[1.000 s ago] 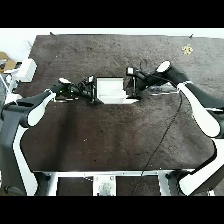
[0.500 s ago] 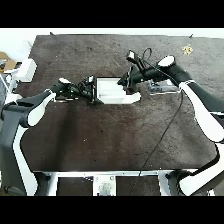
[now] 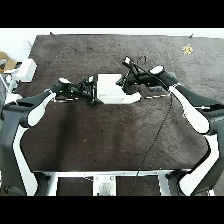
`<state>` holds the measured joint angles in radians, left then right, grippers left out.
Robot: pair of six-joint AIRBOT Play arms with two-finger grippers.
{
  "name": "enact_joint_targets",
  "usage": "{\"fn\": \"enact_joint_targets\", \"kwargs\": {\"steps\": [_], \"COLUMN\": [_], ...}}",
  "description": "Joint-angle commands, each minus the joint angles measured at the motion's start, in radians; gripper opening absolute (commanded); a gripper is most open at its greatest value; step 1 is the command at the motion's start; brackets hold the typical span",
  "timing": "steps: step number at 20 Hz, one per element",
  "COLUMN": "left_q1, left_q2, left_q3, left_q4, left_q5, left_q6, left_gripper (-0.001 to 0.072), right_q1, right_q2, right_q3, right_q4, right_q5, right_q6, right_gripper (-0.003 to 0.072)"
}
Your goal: Fold the box and place the chain.
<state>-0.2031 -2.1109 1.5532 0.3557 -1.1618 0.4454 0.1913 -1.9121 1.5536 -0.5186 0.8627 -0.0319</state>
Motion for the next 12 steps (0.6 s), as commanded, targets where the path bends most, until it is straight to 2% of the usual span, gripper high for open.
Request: {"fn": "enact_joint_targets", "kwargs": {"steps": [1,4,7,12], "left_q1": [0.001,0.001,0.001,0.001], "left_q2": [0.0,0.0,0.0,0.0], "left_q3": [0.001,0.001,0.001,0.001], "left_q4": [0.0,0.0,0.0,0.0], "left_q5": [0.001,0.001,0.001,0.001], "left_q6": [0.0,0.0,0.0,0.0], "left_gripper": [0.0226,0.0226,0.0226,0.0226], "right_q1": [-0.001,-0.001,-0.002,-0.006], "right_q2": [-0.023,-0.051,-0.06,0.011], "right_q3": [0.0,0.0,0.0,0.0], "right_q4": [-0.032,-0.039,-0.037,-0.034], "right_q5": [0.0,0.06,0.064,0.064], "right_q6": [-0.002,-0.002,-0.004,-0.048], "right_gripper": [0.0002,0.0002,0.0002,0.0002]}}
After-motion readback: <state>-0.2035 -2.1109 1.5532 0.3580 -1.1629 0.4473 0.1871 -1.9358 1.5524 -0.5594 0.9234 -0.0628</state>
